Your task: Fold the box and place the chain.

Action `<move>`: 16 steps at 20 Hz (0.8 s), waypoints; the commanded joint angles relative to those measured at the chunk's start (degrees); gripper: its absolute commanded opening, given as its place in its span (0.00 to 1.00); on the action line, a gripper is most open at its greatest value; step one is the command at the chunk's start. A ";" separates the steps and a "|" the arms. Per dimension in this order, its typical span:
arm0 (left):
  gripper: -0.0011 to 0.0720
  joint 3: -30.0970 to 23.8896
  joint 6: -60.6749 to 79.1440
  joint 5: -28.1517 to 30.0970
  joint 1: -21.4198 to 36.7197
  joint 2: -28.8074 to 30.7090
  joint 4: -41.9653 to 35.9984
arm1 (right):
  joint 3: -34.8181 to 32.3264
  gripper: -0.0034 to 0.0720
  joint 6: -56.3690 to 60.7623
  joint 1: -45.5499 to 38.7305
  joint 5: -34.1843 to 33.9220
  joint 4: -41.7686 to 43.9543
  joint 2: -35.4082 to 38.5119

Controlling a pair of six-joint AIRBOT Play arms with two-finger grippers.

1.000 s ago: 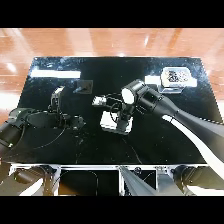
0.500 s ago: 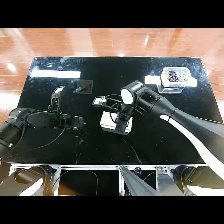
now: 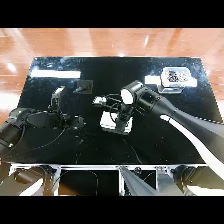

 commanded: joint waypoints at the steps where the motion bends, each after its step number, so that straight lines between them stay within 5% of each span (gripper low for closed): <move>1: 0.62 0.07 0.57 -0.04 -0.02 -0.02 0.02 | 0.24 0.25 1.31 0.00 0.48 -0.11 1.92; 8: 0.62 0.07 1.68 0.04 -0.02 -0.02 -0.17 | 0.31 0.28 5.07 0.00 -0.90 -0.15 4.35; 10: 0.62 0.74 8.11 1.73 -0.02 -0.22 -1.60 | 0.31 0.75 8.79 -0.57 -1.20 -0.13 4.37; 16: 0.62 11.32 46.53 6.62 -0.04 -5.18 -3.15 | -0.11 0.75 18.82 -14.14 8.48 5.66 9.44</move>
